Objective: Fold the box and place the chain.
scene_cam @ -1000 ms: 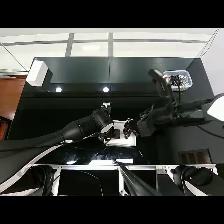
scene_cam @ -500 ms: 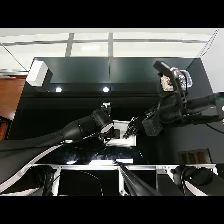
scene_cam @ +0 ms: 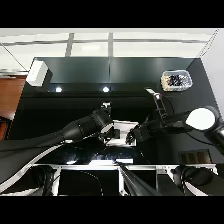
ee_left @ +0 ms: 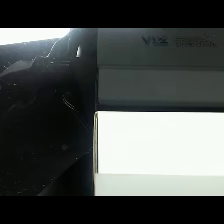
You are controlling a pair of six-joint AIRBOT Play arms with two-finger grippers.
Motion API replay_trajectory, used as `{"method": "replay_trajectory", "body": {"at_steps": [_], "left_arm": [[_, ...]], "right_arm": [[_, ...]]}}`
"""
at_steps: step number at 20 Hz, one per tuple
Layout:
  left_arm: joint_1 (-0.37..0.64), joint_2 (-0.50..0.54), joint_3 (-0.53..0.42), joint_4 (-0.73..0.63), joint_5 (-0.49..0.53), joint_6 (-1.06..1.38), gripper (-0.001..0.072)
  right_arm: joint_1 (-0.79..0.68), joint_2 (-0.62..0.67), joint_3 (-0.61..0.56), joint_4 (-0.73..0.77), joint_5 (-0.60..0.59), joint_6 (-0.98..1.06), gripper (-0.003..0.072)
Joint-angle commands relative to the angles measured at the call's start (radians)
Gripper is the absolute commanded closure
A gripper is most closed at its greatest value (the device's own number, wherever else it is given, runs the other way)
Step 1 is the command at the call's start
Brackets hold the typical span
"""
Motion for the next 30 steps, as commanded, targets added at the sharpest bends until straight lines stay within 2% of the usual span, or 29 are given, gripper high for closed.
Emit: {"method": "replay_trajectory", "body": {"at_steps": [1,6,13,14,15,16,17,20,23,30], "left_arm": [[0.001,0.0,0.0,0.0,0.0,0.0,0.0685],[0.001,0.0,0.0,0.0,0.0,0.0,0.0685],[0.001,0.0,0.0,0.0,0.0,0.0,0.0685],[0.001,0.0,0.0,0.0,0.0,0.0,0.0685],[0.001,0.0,0.0,0.0,0.0,0.0,0.0685],[0.001,0.0,0.0,0.0,0.0,0.0,0.0685],[0.001,0.0,0.0,0.0,0.0,0.0,0.0685],[0.001,0.0,0.0,0.0,0.0,0.0,0.0685],[0.001,0.0,0.0,0.0,0.024,0.0,0.0685],[0.004,0.0,0.0,0.001,0.043,-0.025,0.0684]], "right_arm": [[0.009,-0.037,-0.045,-0.004,-0.084,-0.001,0.0682],[0.009,-0.093,-0.045,-0.003,-0.094,-0.001,0.0681],[0.009,-0.098,-0.045,-0.004,-0.101,-0.001,0.0681],[0.009,-0.098,-0.045,-0.003,-0.106,-0.004,0.0664],[0.009,-0.098,-0.045,-0.003,-0.111,-0.005,0.0577],[0.008,-0.098,-0.044,-0.005,-0.111,-0.005,0.025],[0.0,-0.097,-0.043,-0.01,-0.104,-0.006,0.0183],[-0.069,-0.09,-0.018,-0.017,-0.014,-0.008,0.0185],[-0.179,-0.038,0.012,-0.101,0.098,-0.014,0.0185],[-0.375,0.143,0.013,-0.206,0.146,-0.019,0.0185]]}}
